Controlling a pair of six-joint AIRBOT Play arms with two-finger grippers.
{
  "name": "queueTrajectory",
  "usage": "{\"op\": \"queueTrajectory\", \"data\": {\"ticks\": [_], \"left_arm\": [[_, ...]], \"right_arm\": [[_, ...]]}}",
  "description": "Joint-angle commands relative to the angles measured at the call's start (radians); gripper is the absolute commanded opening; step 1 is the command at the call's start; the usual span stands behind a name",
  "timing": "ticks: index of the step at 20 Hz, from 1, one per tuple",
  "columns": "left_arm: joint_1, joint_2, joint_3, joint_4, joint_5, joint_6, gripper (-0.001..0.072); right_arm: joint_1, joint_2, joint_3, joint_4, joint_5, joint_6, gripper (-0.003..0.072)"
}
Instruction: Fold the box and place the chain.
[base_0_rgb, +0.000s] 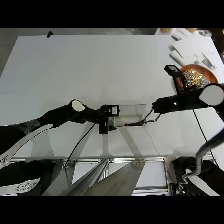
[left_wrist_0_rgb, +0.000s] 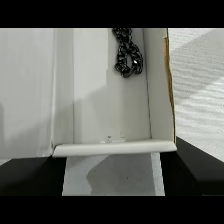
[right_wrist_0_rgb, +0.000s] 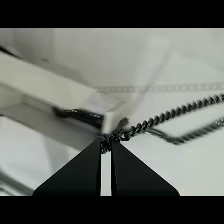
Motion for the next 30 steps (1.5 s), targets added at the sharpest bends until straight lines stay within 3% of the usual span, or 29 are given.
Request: {"op": "queueTrajectory", "data": {"ticks": [1,4,7,11,15,19,22,27,29,30], "left_arm": [[0.000,0.001,0.000,0.000,0.000,0.000,0.0322],[0.000,0.001,0.000,0.000,0.000,0.000,0.0322],[0.000,0.001,0.000,0.000,0.000,0.000,0.0322],[0.000,0.001,0.000,0.000,0.000,0.000,0.0322],[0.000,0.001,0.000,0.000,0.000,0.000,0.0322],[0.000,0.001,0.000,0.000,0.000,0.000,0.0322],[0.000,0.001,0.000,0.000,0.000,0.000,0.0322],[0.000,0.001,0.000,0.000,0.000,0.000,0.0322],[0.000,0.001,0.000,0.000,0.000,0.001,0.0322],[0.000,0.001,0.000,0.000,0.000,0.000,0.0322]], "right_arm": [[0.001,0.089,0.001,0.214,0.011,-0.067,0.0015],[0.009,0.098,0.001,0.377,0.033,-0.140,0.0015],[0.089,0.098,0.001,0.411,-0.019,-0.165,0.0015],[0.216,0.082,0.001,0.334,-0.138,-0.166,0.0016],[0.262,-0.003,0.001,0.108,-0.158,-0.072,0.0016],[0.262,-0.098,0.001,0.088,-0.163,-0.082,0.0021],[0.262,-0.107,0.005,0.089,-0.160,-0.091,0.0200],[0.252,-0.106,0.151,-0.016,-0.093,-0.100,0.0189],[0.195,-0.106,0.193,-0.076,-0.116,-0.084,0.0048],[0.152,-0.108,0.194,-0.110,-0.136,-0.084,0.0032]]}}
